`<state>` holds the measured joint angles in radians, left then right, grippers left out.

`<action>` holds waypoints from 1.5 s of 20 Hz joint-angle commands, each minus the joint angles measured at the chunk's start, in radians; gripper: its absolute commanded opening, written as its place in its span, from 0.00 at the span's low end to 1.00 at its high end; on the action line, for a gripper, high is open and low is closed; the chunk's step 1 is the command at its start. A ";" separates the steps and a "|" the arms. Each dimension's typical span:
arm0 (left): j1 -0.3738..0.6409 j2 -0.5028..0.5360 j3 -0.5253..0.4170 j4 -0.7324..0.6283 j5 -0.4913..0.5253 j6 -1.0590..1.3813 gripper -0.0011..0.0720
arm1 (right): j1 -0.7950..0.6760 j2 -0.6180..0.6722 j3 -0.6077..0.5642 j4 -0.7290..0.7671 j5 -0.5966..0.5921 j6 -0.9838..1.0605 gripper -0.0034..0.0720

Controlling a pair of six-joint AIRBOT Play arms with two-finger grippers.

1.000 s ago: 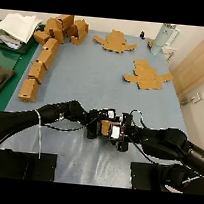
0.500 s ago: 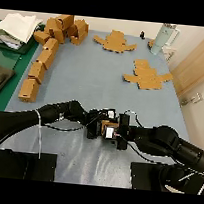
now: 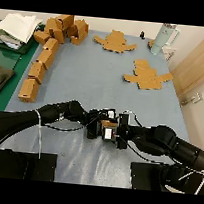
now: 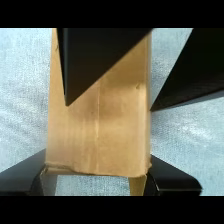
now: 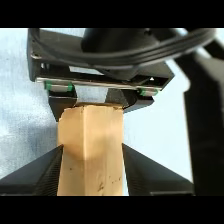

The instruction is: Fold the box.

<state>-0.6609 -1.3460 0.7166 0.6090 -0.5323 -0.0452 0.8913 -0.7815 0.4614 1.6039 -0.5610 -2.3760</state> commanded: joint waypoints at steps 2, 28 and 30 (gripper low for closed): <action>0.000 0.000 0.000 0.000 0.000 0.000 0.61 | 0.000 -0.016 0.001 -0.003 0.000 0.000 0.71; 0.000 0.000 0.000 0.000 0.000 0.000 0.61 | 0.000 0.003 0.042 -0.033 -0.024 0.000 0.34; 0.000 0.000 0.000 0.000 0.000 0.000 0.61 | 0.000 0.003 0.042 -0.033 -0.024 0.000 0.32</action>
